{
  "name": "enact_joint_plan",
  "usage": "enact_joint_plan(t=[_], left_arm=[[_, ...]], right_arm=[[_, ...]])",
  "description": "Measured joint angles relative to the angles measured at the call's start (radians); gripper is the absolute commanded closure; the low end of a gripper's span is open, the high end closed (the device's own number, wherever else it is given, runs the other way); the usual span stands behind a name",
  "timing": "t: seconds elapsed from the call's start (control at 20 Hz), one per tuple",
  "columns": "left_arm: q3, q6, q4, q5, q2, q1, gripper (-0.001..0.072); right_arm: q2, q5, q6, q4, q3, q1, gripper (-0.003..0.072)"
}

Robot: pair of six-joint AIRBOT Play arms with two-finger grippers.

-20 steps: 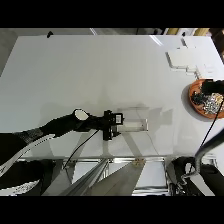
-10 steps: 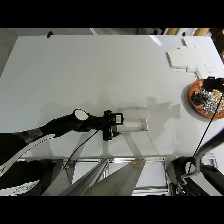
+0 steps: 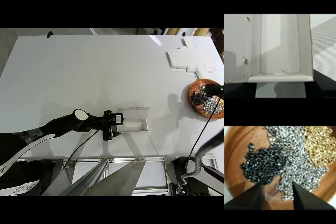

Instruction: Fold the box and place the chain.

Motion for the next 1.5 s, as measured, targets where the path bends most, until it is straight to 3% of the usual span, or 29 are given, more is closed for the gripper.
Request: enact_joint_plan(t=[0.4,0.5,0.65,1.15,1.3,1.35,1.4,1.5], left_arm=[[0.0,0.0,0.0,0.0,0.0,0.0,0.0505],[0.0,0.0,0.0,0.0,0.0,0.0,0.0505],[0.0,0.0,0.0,0.0,0.0,0.0,0.0505],[0.0,0.0,0.0,0.0,0.0,0.0,0.0506],[0.0,0.0,0.0,0.0,0.0,0.0,0.0506],[0.0,0.0,0.0,0.0,0.0,0.0,0.0505],[0.0,0.0,0.0,0.0,0.0,0.0,0.0505],[0.0,0.0,0.0,0.0,0.0,0.0,0.0505]], right_arm=[[-0.038,-0.079,-0.103,0.116,0.0,-0.069,0.0429],[-0.064,-0.069,-0.169,0.17,0.0,-0.072,0.043],[-0.104,-0.042,-0.251,0.239,0.0,-0.074,0.0491],[-0.156,-0.018,-0.317,0.292,0.001,-0.074,0.0492],[-0.18,-0.007,-0.319,0.294,0.001,-0.074,0.0564],[-0.185,-0.005,-0.32,0.294,0.001,-0.074,0.0642],[-0.188,-0.004,-0.32,0.294,0.001,-0.074,0.0669],[-0.193,0.0,-0.32,0.295,0.001,-0.074,0.067]])
